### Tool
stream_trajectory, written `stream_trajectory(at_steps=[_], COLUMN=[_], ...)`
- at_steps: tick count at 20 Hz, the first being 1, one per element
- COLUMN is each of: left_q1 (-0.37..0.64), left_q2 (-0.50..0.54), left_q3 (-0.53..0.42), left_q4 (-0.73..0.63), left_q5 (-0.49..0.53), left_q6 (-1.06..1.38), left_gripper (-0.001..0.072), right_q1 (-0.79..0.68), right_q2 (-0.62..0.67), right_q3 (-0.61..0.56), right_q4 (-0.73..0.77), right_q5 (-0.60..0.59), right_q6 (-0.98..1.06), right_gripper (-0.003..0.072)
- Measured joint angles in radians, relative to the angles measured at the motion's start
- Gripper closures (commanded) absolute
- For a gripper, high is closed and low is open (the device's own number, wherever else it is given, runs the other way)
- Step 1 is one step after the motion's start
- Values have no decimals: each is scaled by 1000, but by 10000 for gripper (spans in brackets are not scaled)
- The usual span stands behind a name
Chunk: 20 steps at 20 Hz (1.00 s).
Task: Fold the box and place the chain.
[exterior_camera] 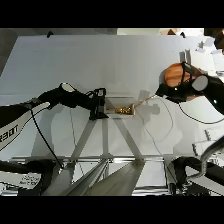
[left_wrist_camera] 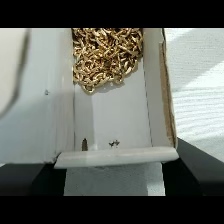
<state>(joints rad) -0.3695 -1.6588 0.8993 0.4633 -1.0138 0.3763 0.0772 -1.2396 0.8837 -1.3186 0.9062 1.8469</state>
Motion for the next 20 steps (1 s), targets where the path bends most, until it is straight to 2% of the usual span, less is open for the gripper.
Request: stream_trajectory(at_steps=[7, 8, 12, 16, 19, 20], left_q1=[0, 0, 0, 0, 0, 0], left_q2=[0, 0, 0, 0, 0, 0], left_q3=[0, 0, 0, 0, 0, 0], left_q4=[0, 0, 0, 0, 0, 0], left_q5=[0, 0, 0, 0, 0, 0], left_q6=[0, 0, 0, 0, 0, 0], left_gripper=[529, 529, 529, 529, 529, 529], right_q1=[82, 90, 113, 140, 152, 154], right_q2=[-230, -252, -310, -341, -357, -361], right_q3=[222, 239, 268, 276, 278, 278], right_q4=[-126, -135, -164, -195, -215, -220], right_q5=[127, 147, 204, 202, 178, 172], right_q6=[243, 269, 328, 371, 401, 406], right_gripper=[121, 156, 157, 172, 380, 415])
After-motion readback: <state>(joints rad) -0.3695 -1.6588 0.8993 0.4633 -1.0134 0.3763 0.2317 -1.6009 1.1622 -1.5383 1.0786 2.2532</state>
